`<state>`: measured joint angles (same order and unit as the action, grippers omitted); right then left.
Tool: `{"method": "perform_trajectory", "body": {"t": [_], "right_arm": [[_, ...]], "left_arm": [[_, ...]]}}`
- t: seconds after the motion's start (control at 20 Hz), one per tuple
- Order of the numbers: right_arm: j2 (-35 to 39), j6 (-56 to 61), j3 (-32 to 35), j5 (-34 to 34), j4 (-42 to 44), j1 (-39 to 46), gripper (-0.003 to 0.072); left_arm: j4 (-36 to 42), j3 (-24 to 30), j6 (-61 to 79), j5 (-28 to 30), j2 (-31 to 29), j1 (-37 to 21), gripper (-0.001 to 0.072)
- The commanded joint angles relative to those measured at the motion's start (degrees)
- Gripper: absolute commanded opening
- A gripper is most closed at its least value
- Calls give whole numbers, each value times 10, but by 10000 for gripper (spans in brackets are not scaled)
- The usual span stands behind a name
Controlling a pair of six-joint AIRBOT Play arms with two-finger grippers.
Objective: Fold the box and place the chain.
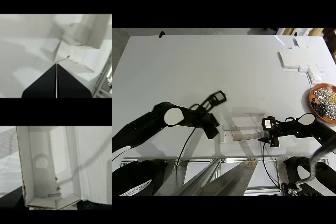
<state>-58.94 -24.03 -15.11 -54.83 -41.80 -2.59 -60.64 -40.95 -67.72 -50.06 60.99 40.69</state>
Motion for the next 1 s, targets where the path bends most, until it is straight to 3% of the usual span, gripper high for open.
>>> {"method": "perform_trajectory", "body": {"t": [0.0, 0.15, 0.4, 0.65, 0.95], "right_arm": [[0, 0, 0, 0, 0, 0, 416], [0, 0, 0, 0, 0, 0, 416], [0, 0, 0, 0, 0, 0, 416], [0, 0, 0, 0, 0, 0, 416], [0, 0, 0, 0, 0, 0, 416]], "left_arm": [[-35, 37, -247, -14, -17, -46, 2], [37, 86, -289, 20, 2, -45, 2], [138, 90, -287, 66, 66, -14, 2], [148, 90, -322, 75, 132, 19, 1], [197, 51, -322, 92, 133, 66, 1]]}}
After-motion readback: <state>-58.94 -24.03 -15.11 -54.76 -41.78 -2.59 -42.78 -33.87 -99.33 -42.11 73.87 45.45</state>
